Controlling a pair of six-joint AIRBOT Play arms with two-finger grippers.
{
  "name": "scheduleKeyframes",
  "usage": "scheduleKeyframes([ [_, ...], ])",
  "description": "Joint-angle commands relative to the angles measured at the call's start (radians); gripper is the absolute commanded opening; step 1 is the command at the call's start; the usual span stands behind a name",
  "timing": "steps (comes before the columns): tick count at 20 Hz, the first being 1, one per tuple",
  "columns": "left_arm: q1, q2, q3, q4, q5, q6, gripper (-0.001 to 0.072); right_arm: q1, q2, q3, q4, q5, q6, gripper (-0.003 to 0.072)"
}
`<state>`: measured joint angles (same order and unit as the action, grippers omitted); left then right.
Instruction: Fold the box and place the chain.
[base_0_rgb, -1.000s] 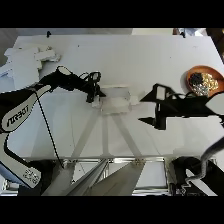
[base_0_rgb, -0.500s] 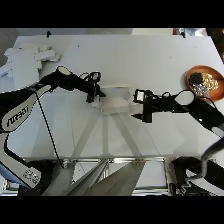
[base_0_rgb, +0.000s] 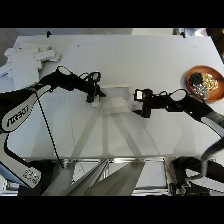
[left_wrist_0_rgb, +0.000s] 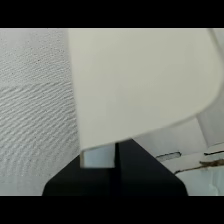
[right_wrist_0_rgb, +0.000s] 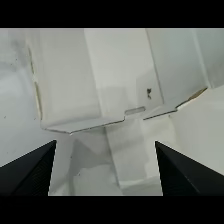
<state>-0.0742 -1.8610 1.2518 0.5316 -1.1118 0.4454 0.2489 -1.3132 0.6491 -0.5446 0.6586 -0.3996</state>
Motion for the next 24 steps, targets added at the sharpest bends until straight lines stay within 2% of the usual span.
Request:
scheduleKeyframes([
  [1, 0.0, 0.0, 0.001, 0.0, 0.0, 0.0, 0.0017, -0.005, -0.041, -0.001, 0.164, -0.002, -0.143, 0.0694],
  [14, 0.0, 0.0, 0.001, 0.0, 0.0, 0.0, 0.0017, -0.005, -0.067, -0.001, 0.134, 0.041, -0.154, 0.0694],
  [17, 0.0, 0.0, 0.001, 0.0, 0.0, 0.0, 0.0017, -0.005, -0.067, -0.001, 0.173, 0.061, -0.155, 0.0694],
  [21, 0.0, 0.0, 0.001, 0.0, 0.0, 0.0, 0.0017, -0.005, -0.067, -0.001, 0.24, 0.02, -0.156, 0.0694],
  [24, 0.0, 0.0, 0.001, 0.0, 0.0, 0.0, 0.0017, -0.007, -0.067, -0.001, 0.225, 0.002, -0.156, 0.0694],
])
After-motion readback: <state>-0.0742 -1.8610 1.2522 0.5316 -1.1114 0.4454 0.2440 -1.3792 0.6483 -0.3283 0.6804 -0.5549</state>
